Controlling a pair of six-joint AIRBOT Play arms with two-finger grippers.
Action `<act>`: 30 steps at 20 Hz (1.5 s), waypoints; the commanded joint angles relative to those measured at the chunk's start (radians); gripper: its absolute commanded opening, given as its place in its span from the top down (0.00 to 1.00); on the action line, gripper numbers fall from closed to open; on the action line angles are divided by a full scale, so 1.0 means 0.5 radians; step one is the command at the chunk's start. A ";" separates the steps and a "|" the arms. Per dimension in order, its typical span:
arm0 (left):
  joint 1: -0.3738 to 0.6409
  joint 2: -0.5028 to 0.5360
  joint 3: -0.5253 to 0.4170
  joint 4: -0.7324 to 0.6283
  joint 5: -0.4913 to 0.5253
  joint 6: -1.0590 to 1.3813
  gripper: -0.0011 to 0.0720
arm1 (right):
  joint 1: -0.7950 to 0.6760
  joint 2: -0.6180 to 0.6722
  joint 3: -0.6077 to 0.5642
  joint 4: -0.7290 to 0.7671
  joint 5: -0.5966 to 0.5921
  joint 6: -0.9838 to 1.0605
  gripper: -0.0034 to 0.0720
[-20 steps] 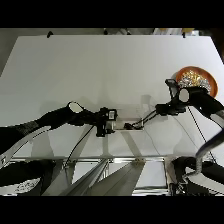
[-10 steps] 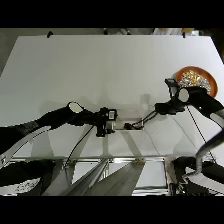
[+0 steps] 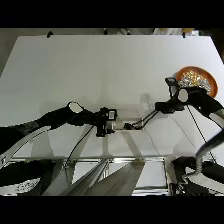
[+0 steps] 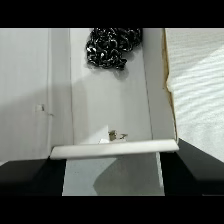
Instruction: Fold the box and place the chain.
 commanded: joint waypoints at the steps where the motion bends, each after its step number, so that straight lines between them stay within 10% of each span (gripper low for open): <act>1: 0.000 0.000 0.001 -0.001 0.002 0.001 0.45 | 0.000 0.046 0.002 0.004 0.057 -0.081 0.93; 9: 0.000 0.000 0.002 -0.001 0.002 0.001 0.45 | 0.002 0.160 0.001 0.257 0.077 -0.221 0.79; 12: 0.000 0.000 0.002 -0.001 0.001 0.001 0.45 | 0.027 0.122 0.001 0.314 0.060 -0.247 0.55; 30: 0.000 0.000 0.002 -0.001 0.001 0.001 0.45 | 0.027 -0.021 0.000 0.279 0.080 -0.179 0.72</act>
